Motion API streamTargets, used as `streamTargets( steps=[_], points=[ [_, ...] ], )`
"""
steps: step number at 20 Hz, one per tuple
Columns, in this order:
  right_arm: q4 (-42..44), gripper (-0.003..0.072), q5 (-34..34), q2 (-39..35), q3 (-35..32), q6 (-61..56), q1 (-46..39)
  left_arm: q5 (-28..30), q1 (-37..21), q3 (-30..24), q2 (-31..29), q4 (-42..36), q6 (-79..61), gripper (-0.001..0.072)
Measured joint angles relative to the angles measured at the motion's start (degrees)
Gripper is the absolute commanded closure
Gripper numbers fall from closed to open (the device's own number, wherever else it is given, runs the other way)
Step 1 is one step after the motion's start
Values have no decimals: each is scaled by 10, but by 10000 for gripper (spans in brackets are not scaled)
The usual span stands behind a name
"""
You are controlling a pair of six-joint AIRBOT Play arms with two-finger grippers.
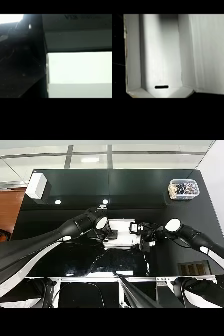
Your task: Fold the box and place the chain.
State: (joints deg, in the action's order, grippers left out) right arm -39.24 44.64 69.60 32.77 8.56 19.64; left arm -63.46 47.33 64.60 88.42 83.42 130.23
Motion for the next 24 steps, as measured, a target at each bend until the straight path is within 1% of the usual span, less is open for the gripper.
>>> streamTargets(
  steps=[3, 4, 5, 6, 8, 17, 18, 24],
  points=[
    [-30, -22, 8, -22, 0, -12, 0, 0, 0, 0, 0, 1, -6, 684],
    [-36, 26, 8, -26, 0, -14, 0, 0, 0, 0, 0, 1, -7, 684],
    [-40, 173, 8, -29, 0, -14, 0, 0, 0, 0, 0, 1, -9, 684],
    [-44, 205, 10, -31, 0, -13, 0, 0, 0, 0, 0, 1, -9, 684],
    [-47, 215, 14, -34, 0, -10, 0, 0, 0, 0, 0, 1, -9, 684],
    [-28, 216, 23, -36, 0, -20, 2, -1, 0, 0, 0, -1, -11, 683],
    [-26, 283, 24, -36, 0, -27, 2, -1, 0, 0, 0, -1, -11, 683],
    [-23, 293, 28, -36, 0, -51, 2, -2, 0, 0, 0, -2, -12, 683]
  ],
)
